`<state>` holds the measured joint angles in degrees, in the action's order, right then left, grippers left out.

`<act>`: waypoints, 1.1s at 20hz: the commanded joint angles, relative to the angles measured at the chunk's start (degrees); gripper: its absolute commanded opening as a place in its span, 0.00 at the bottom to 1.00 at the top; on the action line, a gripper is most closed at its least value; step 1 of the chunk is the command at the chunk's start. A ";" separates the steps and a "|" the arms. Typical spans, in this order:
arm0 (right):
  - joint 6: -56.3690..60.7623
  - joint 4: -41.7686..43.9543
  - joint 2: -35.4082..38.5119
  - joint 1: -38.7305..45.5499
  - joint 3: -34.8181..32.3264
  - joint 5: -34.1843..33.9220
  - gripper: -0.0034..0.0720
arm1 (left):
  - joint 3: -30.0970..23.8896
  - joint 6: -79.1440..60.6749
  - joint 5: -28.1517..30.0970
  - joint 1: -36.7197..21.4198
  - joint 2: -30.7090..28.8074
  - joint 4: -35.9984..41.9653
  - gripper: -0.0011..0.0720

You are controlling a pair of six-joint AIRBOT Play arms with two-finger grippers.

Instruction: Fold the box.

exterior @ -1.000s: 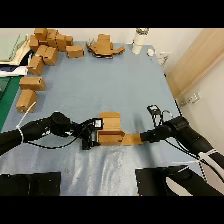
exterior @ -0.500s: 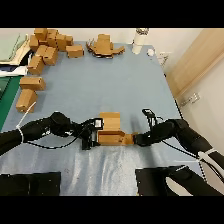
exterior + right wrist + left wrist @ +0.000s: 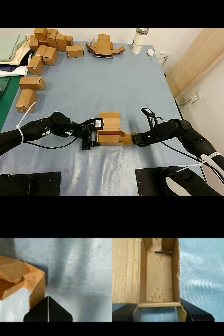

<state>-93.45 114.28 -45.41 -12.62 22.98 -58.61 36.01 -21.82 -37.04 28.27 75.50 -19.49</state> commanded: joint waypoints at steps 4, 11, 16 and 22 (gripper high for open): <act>-5.84 10.01 0.07 0.00 0.04 2.43 0.05 | 0.04 0.02 0.00 -0.02 0.00 -0.02 0.64; -6.71 9.97 0.11 0.00 0.42 2.89 0.05 | 0.04 0.02 0.00 -0.02 -0.02 -0.02 0.64; -1.90 -1.36 0.00 0.00 0.37 5.35 0.05 | 0.04 0.02 0.00 -0.02 -0.02 0.00 0.64; -1.53 0.35 -0.26 0.00 0.37 10.36 0.05 | 0.04 0.02 0.00 -0.02 -0.02 -0.02 0.64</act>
